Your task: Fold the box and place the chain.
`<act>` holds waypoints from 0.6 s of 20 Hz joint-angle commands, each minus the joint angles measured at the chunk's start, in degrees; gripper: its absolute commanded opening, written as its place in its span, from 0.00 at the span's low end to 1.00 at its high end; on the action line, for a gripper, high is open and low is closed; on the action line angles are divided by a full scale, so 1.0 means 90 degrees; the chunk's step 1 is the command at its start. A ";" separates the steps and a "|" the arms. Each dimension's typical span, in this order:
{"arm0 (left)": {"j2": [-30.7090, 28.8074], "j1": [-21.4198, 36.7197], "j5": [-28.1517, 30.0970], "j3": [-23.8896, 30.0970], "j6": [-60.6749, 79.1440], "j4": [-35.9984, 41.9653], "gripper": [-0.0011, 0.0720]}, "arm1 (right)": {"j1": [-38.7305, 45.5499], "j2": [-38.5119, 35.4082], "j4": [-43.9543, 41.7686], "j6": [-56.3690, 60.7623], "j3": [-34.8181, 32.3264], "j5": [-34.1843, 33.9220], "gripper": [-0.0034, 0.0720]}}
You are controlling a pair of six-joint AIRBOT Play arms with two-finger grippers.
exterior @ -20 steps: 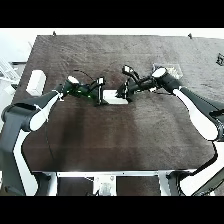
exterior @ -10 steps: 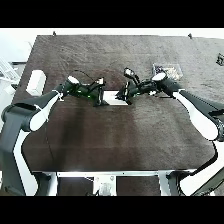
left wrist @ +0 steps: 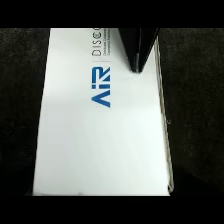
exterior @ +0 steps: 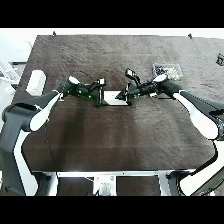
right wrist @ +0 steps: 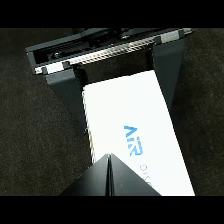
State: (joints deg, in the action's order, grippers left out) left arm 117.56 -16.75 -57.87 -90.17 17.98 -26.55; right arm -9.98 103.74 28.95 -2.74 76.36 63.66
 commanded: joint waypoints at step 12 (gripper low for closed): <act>-0.0002 0.0005 0.0024 -0.0002 0.0002 0.0002 0.50 | -0.0022 -0.0437 0.0002 0.0289 -0.0121 -0.0141 0.06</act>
